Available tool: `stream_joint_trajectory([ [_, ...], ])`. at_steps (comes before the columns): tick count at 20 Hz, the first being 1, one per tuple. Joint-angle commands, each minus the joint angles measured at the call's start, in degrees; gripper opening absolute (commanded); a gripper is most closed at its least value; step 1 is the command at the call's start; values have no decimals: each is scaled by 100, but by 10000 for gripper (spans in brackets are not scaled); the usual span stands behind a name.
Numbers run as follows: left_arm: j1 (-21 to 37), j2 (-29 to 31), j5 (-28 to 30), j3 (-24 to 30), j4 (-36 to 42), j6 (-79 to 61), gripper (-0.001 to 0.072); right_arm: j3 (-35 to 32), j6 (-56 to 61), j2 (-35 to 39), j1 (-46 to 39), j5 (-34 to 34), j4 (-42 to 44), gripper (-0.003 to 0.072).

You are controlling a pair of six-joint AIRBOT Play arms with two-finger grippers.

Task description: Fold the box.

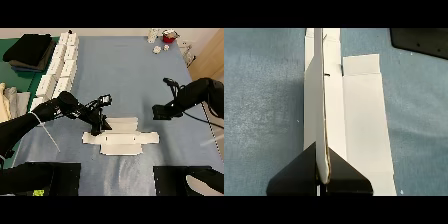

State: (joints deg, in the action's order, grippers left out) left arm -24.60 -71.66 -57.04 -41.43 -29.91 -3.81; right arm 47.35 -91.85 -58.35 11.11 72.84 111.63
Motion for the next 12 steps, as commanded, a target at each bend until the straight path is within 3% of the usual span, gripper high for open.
stream_joint_trajectory([
  [1,4,-4,4,0,-9,0,13,-844,229,1108,1001,269,-111,4],
  [3,4,-4,4,0,-9,0,13,-1471,216,1843,1921,188,-109,4],
  [6,4,-4,2,0,-9,0,13,-2031,-457,2573,3322,-501,-306,9],
  [7,4,-4,2,0,-9,0,13,-2114,-852,2673,3738,-741,-393,200],
  [8,4,-4,2,0,-9,0,13,-2149,-1130,2673,4057,-992,-529,488],
  [9,4,-4,2,0,-9,0,13,-2153,-1281,2610,4345,-1255,-761,597],
  [11,4,-4,4,0,-9,0,13,-2153,-1331,2345,4673,-1707,-1320,607],
  [12,2,-4,2,0,-9,0,13,-2153,-1331,2122,4760,-1947,-1611,711],
])
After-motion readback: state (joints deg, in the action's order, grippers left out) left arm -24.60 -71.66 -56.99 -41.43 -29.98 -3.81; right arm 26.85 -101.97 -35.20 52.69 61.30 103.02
